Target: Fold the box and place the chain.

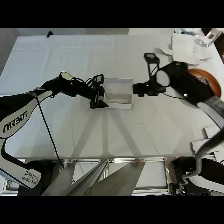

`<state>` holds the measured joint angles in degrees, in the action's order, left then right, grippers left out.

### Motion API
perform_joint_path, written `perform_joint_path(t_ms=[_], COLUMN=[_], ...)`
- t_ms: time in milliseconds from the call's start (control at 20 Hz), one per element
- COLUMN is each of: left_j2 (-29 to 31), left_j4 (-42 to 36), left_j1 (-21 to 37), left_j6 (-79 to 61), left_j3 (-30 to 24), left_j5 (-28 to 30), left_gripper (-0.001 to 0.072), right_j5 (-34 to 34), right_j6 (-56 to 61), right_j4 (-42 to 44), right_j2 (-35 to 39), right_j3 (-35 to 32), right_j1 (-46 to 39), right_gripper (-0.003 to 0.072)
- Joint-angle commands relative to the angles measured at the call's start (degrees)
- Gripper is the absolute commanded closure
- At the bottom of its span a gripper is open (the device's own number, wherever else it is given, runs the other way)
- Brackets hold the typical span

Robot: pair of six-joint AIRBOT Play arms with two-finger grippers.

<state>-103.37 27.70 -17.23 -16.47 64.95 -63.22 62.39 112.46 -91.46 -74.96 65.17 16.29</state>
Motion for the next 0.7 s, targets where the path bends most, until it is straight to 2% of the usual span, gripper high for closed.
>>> perform_joint_path(t_ms=[0,200,500,550,600,650], left_j2=[0.0,0.0,0.0,-0.02,0.0,0.0], left_j4=[0.0,0.0,0.0,0.0,0.0,0.0], left_j1=[0.0,0.0,0.0,0.0,0.0,0.0], left_j6=[0.0,0.0,0.0,0.0,0.0,0.0], left_j3=[0.0,0.0,0.0,0.0,0.0,0.0], left_j5=[0.02,0.02,0.02,0.02,0.02,0.02], left_gripper=[0.0316,0.0316,0.0316,0.0316,0.0316,0.0316], right_j5=[4.61,5.46,-0.63,-1.11,-1.88,-2.89], right_j6=[-9.11,-14.25,-22.88,-24.98,-26.34,-27.04], right_j4=[-3.74,-14.73,-12.2,-10.38,-8.98,-8.24], right_j2=[6.6,9.75,4.98,3.34,1.33,-0.57], right_j3=[0.04,0.04,0.04,0.04,0.04,0.04], right_j1=[-5.81,-18.64,-41.68,-43.91,-45.97,-47.3], right_gripper=[0.0312,0.0312,0.0302,0.0266,0.0164,0.0145])
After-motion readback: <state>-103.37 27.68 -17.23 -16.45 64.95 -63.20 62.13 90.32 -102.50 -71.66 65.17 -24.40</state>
